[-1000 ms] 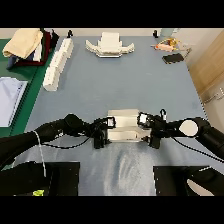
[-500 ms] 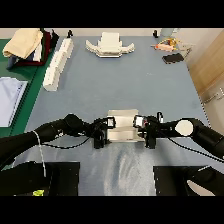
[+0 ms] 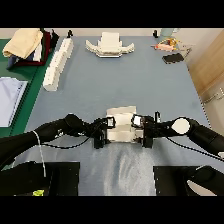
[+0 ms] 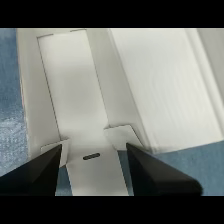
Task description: Fold the box.
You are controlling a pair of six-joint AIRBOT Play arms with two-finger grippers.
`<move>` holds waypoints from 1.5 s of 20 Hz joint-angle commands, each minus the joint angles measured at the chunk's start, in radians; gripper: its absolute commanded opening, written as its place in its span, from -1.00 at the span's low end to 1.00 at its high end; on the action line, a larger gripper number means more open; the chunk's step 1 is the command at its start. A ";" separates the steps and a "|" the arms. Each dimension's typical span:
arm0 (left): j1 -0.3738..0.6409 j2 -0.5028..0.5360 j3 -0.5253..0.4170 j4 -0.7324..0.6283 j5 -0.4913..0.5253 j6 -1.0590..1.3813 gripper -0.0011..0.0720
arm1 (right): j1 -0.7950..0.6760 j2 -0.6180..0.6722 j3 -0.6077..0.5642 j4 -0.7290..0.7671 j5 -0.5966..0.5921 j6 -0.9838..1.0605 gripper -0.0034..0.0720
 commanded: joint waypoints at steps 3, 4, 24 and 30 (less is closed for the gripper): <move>0.001 0.000 0.001 0.000 0.001 0.001 0.46 | 0.001 -0.002 0.000 0.006 0.000 -0.023 0.76; 0.000 0.000 0.001 0.000 0.001 0.001 0.46 | -0.002 0.008 0.001 -0.035 0.001 0.032 0.32; 0.001 0.000 0.001 0.000 0.001 0.001 0.46 | -0.229 -0.057 0.094 -0.350 0.327 1.423 -0.91; 0.001 0.000 0.001 0.000 0.001 0.001 0.46 | -0.224 -0.045 0.096 -0.086 0.326 1.232 -0.90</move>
